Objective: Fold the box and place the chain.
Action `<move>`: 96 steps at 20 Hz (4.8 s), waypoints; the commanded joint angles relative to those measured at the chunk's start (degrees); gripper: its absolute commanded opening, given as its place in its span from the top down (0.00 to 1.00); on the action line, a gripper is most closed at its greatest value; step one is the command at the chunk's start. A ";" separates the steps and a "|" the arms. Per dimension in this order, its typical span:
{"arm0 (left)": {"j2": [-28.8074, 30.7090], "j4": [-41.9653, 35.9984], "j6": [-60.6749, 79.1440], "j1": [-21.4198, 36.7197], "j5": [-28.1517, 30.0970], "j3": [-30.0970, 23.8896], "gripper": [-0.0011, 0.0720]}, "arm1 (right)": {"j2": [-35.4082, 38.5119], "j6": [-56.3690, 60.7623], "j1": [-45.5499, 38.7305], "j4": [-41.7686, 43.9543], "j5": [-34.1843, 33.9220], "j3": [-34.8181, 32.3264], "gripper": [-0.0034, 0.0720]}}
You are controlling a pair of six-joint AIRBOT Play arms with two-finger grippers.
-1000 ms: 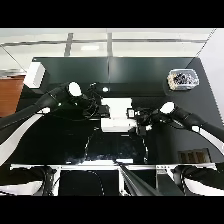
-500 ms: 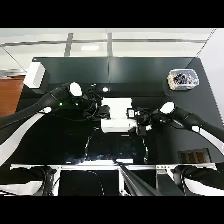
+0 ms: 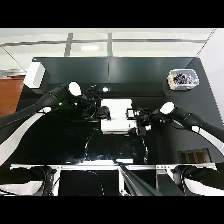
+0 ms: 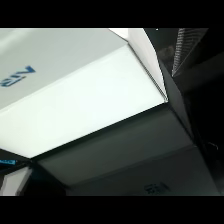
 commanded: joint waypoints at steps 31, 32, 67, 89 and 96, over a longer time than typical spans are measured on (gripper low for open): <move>-0.98 4.33 -3.08 -0.17 0.39 0.39 0.11 | 0.02 0.04 0.04 0.04 -0.07 0.02 0.55; -0.87 4.57 -3.08 -0.48 -0.28 0.81 0.11 | 0.04 0.04 0.04 0.04 -0.07 0.02 0.55; -0.15 26.01 -33.07 -15.15 -0.96 4.00 0.59 | 0.04 0.04 0.04 0.04 -0.07 0.02 0.55; -2.36 32.65 -38.82 -16.26 -5.31 7.10 0.68 | 0.04 0.04 0.04 0.04 -0.07 0.02 0.55; -2.47 32.63 -39.50 -16.28 -4.72 7.13 0.95 | 0.02 0.04 0.04 0.04 -0.07 0.02 0.55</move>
